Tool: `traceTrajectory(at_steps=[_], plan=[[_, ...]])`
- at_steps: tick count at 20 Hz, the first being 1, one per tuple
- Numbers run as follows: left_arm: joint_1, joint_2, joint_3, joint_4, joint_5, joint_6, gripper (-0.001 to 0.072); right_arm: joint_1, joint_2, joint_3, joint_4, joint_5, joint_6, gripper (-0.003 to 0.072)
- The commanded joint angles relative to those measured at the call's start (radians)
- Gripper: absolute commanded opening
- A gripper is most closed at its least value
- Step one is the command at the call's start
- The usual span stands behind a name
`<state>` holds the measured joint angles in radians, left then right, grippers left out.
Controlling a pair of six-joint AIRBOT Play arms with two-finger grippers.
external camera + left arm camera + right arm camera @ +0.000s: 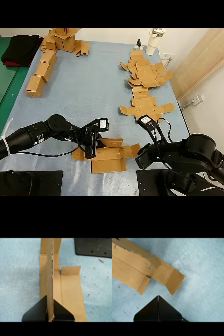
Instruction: Fold the box.
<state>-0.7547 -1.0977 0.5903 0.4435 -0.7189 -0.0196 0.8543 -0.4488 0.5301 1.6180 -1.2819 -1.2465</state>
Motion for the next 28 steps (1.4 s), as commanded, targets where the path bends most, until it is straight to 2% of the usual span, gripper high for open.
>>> traceTrajectory(at_steps=[1,4,6,8,10,11,14,16,17,18,19,21,28], plan=[[0.000,0.000,0.001,-0.002,-0.007,0.001,0.0013,0.002,-0.001,0.000,-0.006,0.052,-0.014,0.0000],[0.000,0.000,0.001,-0.002,-0.006,0.001,0.0013,0.010,-0.007,-0.001,0.083,0.069,-0.154,-0.0001],[0.000,0.000,0.001,-0.002,-0.007,0.001,0.0014,0.091,-0.005,-0.017,0.106,0.068,-0.161,-0.0002],[0.000,0.000,0.001,-0.002,-0.007,0.001,0.0013,0.231,-0.005,-0.043,0.034,0.072,-0.116,-0.0002],[0.000,0.000,0.001,-0.002,-0.007,0.001,0.0013,0.382,-0.012,-0.081,-0.127,0.099,-0.042,0.0000],[0.000,0.000,0.002,-0.014,-0.004,0.000,0.0013,0.443,-0.027,-0.098,-0.189,0.145,-0.035,0.0001],[0.001,0.000,0.002,-0.028,0.012,0.000,0.0013,0.567,-0.126,-0.128,-0.209,0.353,-0.080,0.0003],[0.000,0.000,0.002,-0.028,0.004,0.000,0.0013,0.633,-0.229,-0.129,-0.255,0.425,-0.120,0.0003],[0.000,0.000,0.002,-0.028,0.002,0.000,0.0013,0.656,-0.274,-0.129,-0.283,0.428,-0.120,0.0063],[0.000,0.000,0.002,-0.028,0.003,0.000,0.0013,0.673,-0.312,-0.129,-0.303,0.429,-0.120,0.0237],[0.001,0.000,0.002,-0.028,0.006,0.000,0.0013,0.681,-0.344,-0.128,-0.307,0.432,-0.120,0.0379],[0.000,0.000,0.002,-0.028,0.003,0.000,0.0013,0.681,-0.373,-0.128,-0.304,0.436,-0.120,0.0412],[0.000,0.000,0.002,-0.028,0.003,0.000,0.0013,0.681,-0.361,-0.129,-0.310,0.436,-0.120,0.0411]])
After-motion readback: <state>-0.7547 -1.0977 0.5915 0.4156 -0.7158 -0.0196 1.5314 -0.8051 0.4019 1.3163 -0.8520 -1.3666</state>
